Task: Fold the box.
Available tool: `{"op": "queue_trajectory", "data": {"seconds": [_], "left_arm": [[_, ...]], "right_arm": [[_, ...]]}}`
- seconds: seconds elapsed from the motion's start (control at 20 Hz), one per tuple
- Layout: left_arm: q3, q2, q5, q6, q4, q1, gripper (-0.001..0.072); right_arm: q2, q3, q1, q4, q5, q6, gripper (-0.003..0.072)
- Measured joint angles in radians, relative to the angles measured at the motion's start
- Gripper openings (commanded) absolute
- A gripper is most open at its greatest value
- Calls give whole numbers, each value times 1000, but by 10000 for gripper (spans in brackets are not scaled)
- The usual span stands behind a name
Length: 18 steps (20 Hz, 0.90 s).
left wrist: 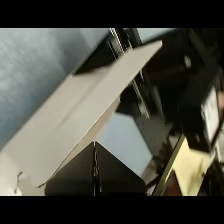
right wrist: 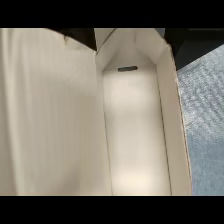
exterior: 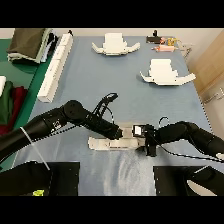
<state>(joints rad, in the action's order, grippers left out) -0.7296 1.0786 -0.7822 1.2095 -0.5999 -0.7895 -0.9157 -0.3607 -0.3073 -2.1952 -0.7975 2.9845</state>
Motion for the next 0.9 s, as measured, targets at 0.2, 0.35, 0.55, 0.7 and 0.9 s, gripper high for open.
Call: {"op": "queue_trajectory", "data": {"seconds": [0.2, 0.35, 0.55, 0.7, 0.9], "left_arm": [[1, 39, 88, 57, 14, 42, 14], [6, 73, 101, 134, -50, 62, 14], [8, 118, 102, 228, -143, 71, 14], [7, 135, 102, 251, -170, 72, 13], [-11, 79, 94, 218, -185, 74, 13]], "right_arm": [[0, 0, 0, 0, -1, 0, 439], [0, 0, 0, 0, 0, 0, 440], [1, 0, 1, -1, 0, 0, 439], [1, 0, 1, -1, 0, 0, 439], [0, 0, 1, 0, 0, 1, 439]]}}
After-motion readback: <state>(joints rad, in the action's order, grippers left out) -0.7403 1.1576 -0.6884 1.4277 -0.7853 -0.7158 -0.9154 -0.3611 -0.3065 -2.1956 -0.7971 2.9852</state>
